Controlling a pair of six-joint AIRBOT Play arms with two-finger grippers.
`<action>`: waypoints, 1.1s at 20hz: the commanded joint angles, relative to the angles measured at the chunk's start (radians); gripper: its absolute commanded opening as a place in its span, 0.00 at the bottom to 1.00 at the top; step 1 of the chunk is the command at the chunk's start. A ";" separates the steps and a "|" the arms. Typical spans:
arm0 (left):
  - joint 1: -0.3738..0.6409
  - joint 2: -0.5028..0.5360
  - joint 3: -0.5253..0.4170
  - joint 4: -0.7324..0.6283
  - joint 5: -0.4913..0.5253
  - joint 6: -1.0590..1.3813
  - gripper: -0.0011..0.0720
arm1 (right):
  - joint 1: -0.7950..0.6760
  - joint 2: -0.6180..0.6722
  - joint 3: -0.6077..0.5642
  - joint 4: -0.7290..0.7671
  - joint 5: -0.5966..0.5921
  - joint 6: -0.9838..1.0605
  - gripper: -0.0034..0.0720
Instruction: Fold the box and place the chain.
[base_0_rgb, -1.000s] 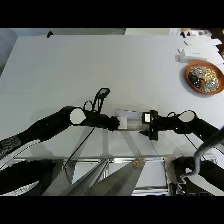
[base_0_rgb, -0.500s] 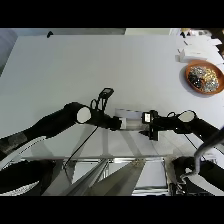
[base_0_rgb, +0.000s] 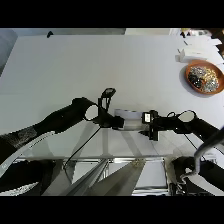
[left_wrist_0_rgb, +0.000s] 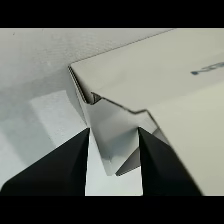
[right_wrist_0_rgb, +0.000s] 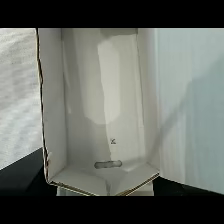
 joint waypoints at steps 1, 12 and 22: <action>-0.008 -0.043 0.074 0.053 -0.084 -0.143 0.49 | 0.000 0.000 0.000 0.000 0.000 0.000 0.58; -0.072 -0.238 0.284 0.132 -0.295 -0.395 0.48 | 0.000 0.000 0.000 0.000 0.000 0.000 0.58; -0.078 -0.251 0.284 0.223 -0.262 -0.503 0.38 | 0.000 0.000 0.000 0.000 0.000 0.000 0.58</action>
